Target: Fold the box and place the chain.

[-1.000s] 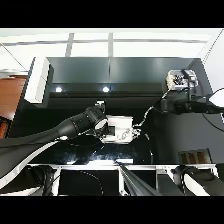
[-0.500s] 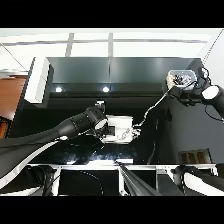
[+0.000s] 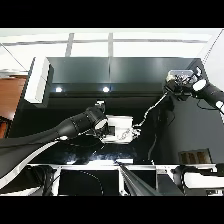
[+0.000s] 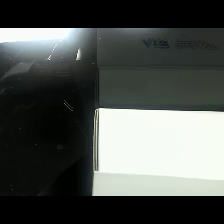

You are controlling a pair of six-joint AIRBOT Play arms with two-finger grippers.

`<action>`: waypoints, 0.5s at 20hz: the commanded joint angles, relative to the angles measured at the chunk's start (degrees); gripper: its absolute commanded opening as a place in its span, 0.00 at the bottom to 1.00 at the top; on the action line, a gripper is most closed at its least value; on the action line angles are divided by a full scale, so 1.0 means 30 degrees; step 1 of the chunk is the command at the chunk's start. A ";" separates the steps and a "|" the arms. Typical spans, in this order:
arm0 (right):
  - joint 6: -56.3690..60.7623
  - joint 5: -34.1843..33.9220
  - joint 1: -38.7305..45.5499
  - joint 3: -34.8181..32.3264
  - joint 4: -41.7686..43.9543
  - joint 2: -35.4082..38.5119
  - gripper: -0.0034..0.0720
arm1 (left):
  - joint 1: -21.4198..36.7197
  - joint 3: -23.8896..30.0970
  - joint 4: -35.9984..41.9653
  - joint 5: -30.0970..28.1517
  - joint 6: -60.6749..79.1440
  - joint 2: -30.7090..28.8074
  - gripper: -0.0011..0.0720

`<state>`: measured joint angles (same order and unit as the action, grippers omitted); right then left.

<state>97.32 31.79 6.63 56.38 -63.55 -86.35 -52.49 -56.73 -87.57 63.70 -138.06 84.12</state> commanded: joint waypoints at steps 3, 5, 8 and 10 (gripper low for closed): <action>-0.0379 0.0495 0.0015 0.0379 0.0313 -0.0474 0.12 | 0.0015 0.0000 0.0007 0.0015 0.0000 0.0000 0.06; -0.0648 0.1282 0.0036 0.0554 0.0306 -0.0430 0.12 | 0.0015 0.0000 0.0007 0.0015 0.0000 0.0000 0.06; -0.2142 0.2273 0.0058 0.0670 0.0197 0.0663 0.09 | 0.0015 0.0000 0.0007 0.0015 0.0000 0.0000 0.06; -0.3359 0.2951 0.0211 0.0670 0.0131 0.2164 0.09 | 0.0015 0.0000 0.0000 0.0007 0.0007 0.0000 0.06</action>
<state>92.01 37.39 6.90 58.15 -62.87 -83.85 -52.49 -56.73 -87.55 63.72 -138.06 84.12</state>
